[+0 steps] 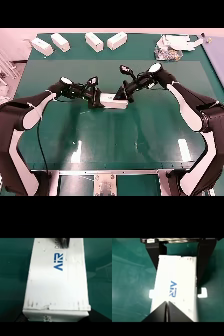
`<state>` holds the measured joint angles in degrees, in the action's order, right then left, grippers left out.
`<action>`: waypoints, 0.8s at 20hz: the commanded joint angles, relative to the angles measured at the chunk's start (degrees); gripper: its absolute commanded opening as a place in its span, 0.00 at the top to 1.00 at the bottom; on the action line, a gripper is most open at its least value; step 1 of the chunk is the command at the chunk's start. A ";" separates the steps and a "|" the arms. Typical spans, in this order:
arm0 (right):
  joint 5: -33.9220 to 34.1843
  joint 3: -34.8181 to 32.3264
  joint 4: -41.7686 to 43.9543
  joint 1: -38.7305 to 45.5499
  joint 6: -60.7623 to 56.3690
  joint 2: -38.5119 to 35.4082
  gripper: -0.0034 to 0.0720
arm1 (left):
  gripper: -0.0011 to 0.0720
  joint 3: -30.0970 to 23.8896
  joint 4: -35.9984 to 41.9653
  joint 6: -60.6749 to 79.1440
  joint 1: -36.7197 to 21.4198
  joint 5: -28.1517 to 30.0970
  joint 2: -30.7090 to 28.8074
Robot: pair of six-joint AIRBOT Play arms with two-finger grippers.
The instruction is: Fold the box and place the chain.
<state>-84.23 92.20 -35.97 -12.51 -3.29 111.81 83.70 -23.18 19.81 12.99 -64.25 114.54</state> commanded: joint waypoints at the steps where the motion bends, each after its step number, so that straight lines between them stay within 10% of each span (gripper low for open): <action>1: 1.73 -1.09 3.67 0.72 3.58 -0.04 0.94 | 0.48 0.02 0.09 0.13 -0.11 0.13 -0.02; 16: 2.99 -3.04 7.45 0.85 5.27 -1.07 0.94 | 0.48 0.02 0.09 0.13 -0.11 0.13 -0.02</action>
<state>-82.91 90.30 -27.42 -11.64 1.72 110.87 83.72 -23.07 19.97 12.86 -64.14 114.54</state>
